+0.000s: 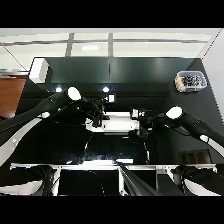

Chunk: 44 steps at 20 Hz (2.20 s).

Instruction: Fold the box and place the chain.

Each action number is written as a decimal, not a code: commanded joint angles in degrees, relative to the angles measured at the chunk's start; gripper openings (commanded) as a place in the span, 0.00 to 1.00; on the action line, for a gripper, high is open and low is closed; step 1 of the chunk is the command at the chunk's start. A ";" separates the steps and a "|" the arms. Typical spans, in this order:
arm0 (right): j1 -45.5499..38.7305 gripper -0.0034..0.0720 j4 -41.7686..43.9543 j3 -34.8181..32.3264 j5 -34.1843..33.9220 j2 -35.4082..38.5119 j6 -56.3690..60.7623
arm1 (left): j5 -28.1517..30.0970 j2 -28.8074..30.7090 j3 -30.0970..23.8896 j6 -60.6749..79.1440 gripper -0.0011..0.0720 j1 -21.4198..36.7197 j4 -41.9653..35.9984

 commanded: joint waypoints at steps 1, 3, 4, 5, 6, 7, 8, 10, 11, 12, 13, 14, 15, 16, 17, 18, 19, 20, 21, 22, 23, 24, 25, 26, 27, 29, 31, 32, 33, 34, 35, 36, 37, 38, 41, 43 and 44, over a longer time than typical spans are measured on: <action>1.14 0.92 -2.21 -0.02 -1.73 -0.70 -0.37 | 0.28 -0.02 -0.02 -0.09 0.05 0.04 -0.09; 1.14 0.92 -2.23 -0.02 -2.08 -1.11 -0.42 | 0.11 -0.02 -0.02 -0.09 0.05 0.04 -0.11; 1.16 0.92 -2.23 -0.02 -2.27 -1.42 -0.44 | 0.09 -0.02 -0.02 -0.09 0.05 0.04 -0.11; 1.14 0.92 -2.23 -0.02 -2.27 -1.70 -0.44 | 0.11 -0.02 -0.02 -0.07 0.05 0.04 -0.11; 1.14 0.92 -2.23 -0.02 -2.32 -2.08 -0.44 | 0.20 -0.02 -0.02 -0.07 0.05 0.04 -0.11; 1.16 0.92 -2.23 -0.02 -2.32 -2.54 -0.46 | 0.28 -0.02 -0.02 -0.07 0.05 0.04 -0.11; 1.16 0.91 -2.21 -0.02 -2.32 -2.95 -0.46 | 0.22 -0.02 -0.02 -0.07 0.05 0.04 -0.11; 1.16 0.78 -2.16 -0.02 -2.34 -2.99 -0.48 | 0.15 -0.02 -0.02 -0.09 0.05 0.04 -0.11; 1.14 0.78 -2.16 -0.02 -2.34 -2.99 -0.48 | 0.17 -0.02 -0.02 -0.07 0.05 0.04 -0.11; 1.14 0.78 -2.16 -0.02 -2.34 -2.99 -0.48 | 0.17 -0.02 -0.02 -0.07 0.05 0.04 -0.11; 1.14 0.78 -2.16 -0.02 -2.34 -2.99 -0.48 | 0.17 -0.02 -0.02 -0.07 0.05 0.04 -0.11; 1.14 0.78 -2.16 -0.02 -2.34 -2.99 -0.48 | 0.17 -0.02 -0.02 -0.09 0.05 0.04 -0.11; 1.14 0.78 -2.16 -0.02 -2.36 -2.99 -0.48 | 0.17 -0.02 -0.02 -0.09 0.05 0.04 -0.11; 1.16 0.78 -2.16 -0.02 -2.47 -2.99 -0.46 | 0.15 -0.02 -0.02 -0.11 0.05 0.04 -0.09; 1.14 0.77 -2.19 -0.02 -2.54 -2.99 -0.46 | 0.15 -0.02 -0.02 -0.13 0.05 0.04 -0.07; 1.14 0.76 -2.19 -0.02 -2.54 -2.99 -0.46 | 0.15 -0.02 -0.02 -0.13 0.06 0.07 -0.04; 1.16 0.54 -2.19 -0.02 -2.51 -2.99 -0.46 | 0.07 0.07 0.07 -0.57 0.06 0.09 0.07; 1.16 0.42 -2.19 -0.02 -2.51 -2.99 -0.46 | -1.01 0.42 0.44 -1.49 0.06 0.22 1.33; 1.16 0.30 -2.16 -0.02 -2.51 -2.99 -0.46 | -2.71 0.96 1.53 -3.39 0.09 0.42 3.45; 1.16 0.30 -2.19 -0.02 -2.51 -2.99 -0.46 | -4.09 1.53 2.69 -7.02 0.33 0.59 5.09; 1.16 0.30 -2.19 -0.02 -2.51 -2.99 -0.46 | -5.64 2.40 3.93 -11.54 0.60 0.79 7.67; 1.16 0.30 -2.16 -0.02 -2.51 -2.99 -0.46 | -7.52 3.56 5.05 -14.36 0.63 1.01 11.19; 1.16 0.30 -2.16 -0.02 -2.51 -2.99 -0.46 | -9.27 5.11 5.88 -16.04 0.63 1.25 15.08; 1.16 0.30 -2.16 -0.02 -2.51 -2.99 -0.46 | -10.69 7.17 6.43 -18.21 0.63 1.64 18.58; 1.16 0.30 -2.16 -0.02 -2.54 -2.99 -0.46 | -12.15 9.29 6.51 -20.37 0.63 2.32 20.85; 1.16 0.30 -2.16 -0.02 -2.54 -2.99 -0.46 | -17.29 13.60 6.51 -27.76 0.52 4.48 24.46; 1.16 0.30 -2.14 -0.02 -2.54 -2.99 -0.46 | -27.52 16.35 6.49 -35.04 0.05 7.32 24.81; 1.14 0.30 -2.12 -0.02 -2.56 -2.99 -0.46 | -34.75 16.63 6.47 -38.80 0.05 8.79 23.08; 1.16 0.30 -2.14 -0.02 -2.54 -2.99 -0.46 | -40.79 16.57 6.12 -41.94 0.05 10.38 20.28; 1.14 0.30 -2.12 -0.02 -2.56 -2.99 -0.46 | -42.82 16.76 4.83 -45.40 0.05 11.67 16.52; 1.16 0.30 -2.14 -0.02 -2.56 -2.99 -0.46 | -42.27 16.87 2.91 -47.01 0.05 12.37 11.15; 1.16 0.30 -2.12 -0.02 -2.56 -2.99 -0.46 | -39.10 16.87 0.44 -47.17 0.05 12.37 4.57; 1.14 0.30 -2.10 -0.02 -2.67 -2.99 -0.46 | -34.07 16.85 -2.86 -47.01 0.05 11.67 -2.91; 1.14 0.30 -2.03 -0.02 -2.71 -2.99 -0.46 | -28.13 16.81 -6.05 -46.27 0.05 10.51 -7.93; 1.14 0.30 -2.01 -0.02 -2.71 -2.99 -0.46 | -7.58 16.33 -14.86 -36.87 0.05 7.69 -23.43; 1.14 0.30 -2.01 -0.02 -2.71 -2.99 -0.46 | 1.09 14.53 -17.64 -29.03 0.05 7.67 -36.06; 1.16 0.30 -2.01 -0.02 -2.71 -2.99 -0.46 | 3.37 13.11 -17.62 -25.22 0.05 7.67 -40.85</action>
